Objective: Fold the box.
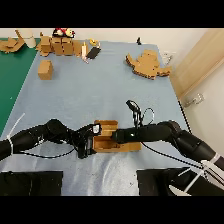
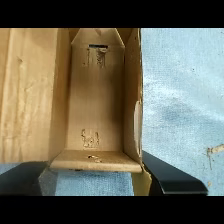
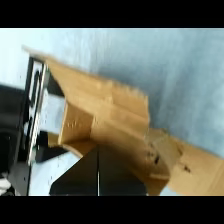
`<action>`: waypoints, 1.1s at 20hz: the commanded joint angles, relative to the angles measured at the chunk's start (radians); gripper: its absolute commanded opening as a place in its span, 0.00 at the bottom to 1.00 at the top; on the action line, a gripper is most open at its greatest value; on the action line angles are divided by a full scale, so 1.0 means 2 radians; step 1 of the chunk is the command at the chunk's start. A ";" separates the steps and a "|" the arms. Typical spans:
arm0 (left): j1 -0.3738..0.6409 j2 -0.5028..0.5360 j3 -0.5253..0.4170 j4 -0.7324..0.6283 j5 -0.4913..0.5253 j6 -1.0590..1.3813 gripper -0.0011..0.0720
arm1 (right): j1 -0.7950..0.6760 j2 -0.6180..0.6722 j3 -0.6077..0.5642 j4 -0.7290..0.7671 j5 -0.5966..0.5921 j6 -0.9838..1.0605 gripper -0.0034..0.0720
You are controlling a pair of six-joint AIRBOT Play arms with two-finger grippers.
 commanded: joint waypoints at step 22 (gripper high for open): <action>0.000 0.000 0.000 0.002 0.000 0.000 0.85 | -0.031 -0.135 0.025 -0.009 0.034 -0.134 0.05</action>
